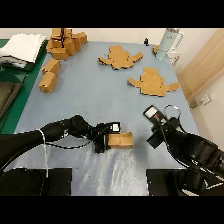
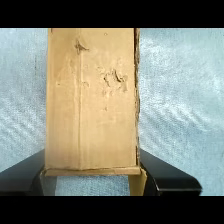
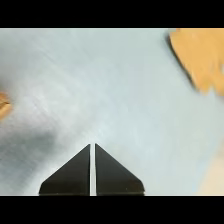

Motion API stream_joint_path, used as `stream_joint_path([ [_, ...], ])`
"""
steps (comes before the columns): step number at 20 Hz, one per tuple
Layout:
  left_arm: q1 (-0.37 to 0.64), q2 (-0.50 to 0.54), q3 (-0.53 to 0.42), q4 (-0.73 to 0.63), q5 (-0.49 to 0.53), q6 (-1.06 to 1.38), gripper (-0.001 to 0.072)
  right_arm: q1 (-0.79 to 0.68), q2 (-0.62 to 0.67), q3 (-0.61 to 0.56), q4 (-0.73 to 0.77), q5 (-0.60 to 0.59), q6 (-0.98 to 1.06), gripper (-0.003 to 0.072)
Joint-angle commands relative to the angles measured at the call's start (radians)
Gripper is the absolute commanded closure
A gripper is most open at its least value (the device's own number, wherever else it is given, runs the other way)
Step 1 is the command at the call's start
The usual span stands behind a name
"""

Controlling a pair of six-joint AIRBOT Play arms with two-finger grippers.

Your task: Fold the box.

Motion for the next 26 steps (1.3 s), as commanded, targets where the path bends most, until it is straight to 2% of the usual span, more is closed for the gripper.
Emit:
stream_joint_path([
  [1,0.001,0.001,0.001,0.0,0.0,0.0,0.0232,-0.06,-0.029,0.01,0.128,-0.15,0.354,0.0637],
  [3,0.001,0.001,0.001,0.0,0.0,0.0,0.0232,-0.09,-0.072,0.01,0.226,-0.149,0.397,0.0636],
  [6,0.001,0.001,0.001,0.0,0.0,0.0,0.0233,-0.093,-0.107,0.01,0.262,-0.137,0.484,0.0636],
  [12,0.002,0.031,0.009,0.009,0.002,-0.099,0.0232,-0.094,-0.109,0.01,0.193,-0.057,0.641,0.0636],
  [16,0.055,0.116,0.009,0.137,0.039,-0.314,0.0233,-0.094,-0.109,0.01,0.111,-0.059,0.683,0.0637],
  [18,0.148,0.158,0.009,0.195,0.076,-0.433,0.0232,-0.094,-0.109,0.01,0.09,-0.059,0.683,0.0637],
  [20,0.287,0.19,0.009,0.25,0.098,-0.56,0.0232,-0.094,-0.109,0.01,0.068,-0.059,0.683,0.0637],
  [23,0.579,0.209,0.008,0.378,0.058,-0.778,0.0232,-0.094,-0.114,0.01,0.038,-0.058,0.683,0.0637],
  [26,0.882,0.22,0.008,0.429,-0.042,-0.808,0.0233,-0.095,-0.129,0.01,-0.003,-0.055,0.683,0.0637],
])
